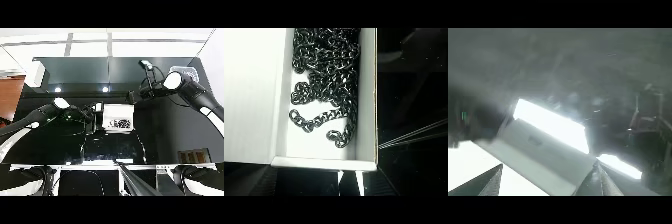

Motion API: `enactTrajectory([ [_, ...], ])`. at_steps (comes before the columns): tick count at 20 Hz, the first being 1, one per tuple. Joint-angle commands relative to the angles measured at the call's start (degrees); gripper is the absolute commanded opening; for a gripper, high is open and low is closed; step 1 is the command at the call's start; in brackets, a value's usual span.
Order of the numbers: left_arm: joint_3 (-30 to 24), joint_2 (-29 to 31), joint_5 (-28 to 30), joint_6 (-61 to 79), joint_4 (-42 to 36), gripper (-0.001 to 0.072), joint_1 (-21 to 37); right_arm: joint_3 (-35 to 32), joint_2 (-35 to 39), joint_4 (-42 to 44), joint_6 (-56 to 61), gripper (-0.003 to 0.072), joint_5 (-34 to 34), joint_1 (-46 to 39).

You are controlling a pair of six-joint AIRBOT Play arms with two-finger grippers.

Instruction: Fold the box and place the chain.

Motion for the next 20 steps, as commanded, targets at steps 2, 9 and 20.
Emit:
enactTrajectory([
  [2,0.0,0.0,1.3,-0.7,-0.4,0.0340,0.0,1.3,-0.2,2.4,-20.9,0.0706,8.0,0.7],
  [9,0.0,0.0,1.3,-0.7,-0.4,0.0340,0.0,0.5,1.3,2.4,-37.4,0.0706,16.7,2.1],
  [20,0.0,0.0,1.3,-0.7,-0.4,0.0340,0.0,-3.9,1.3,2.6,-45.3,0.0661,9.6,5.7],
])
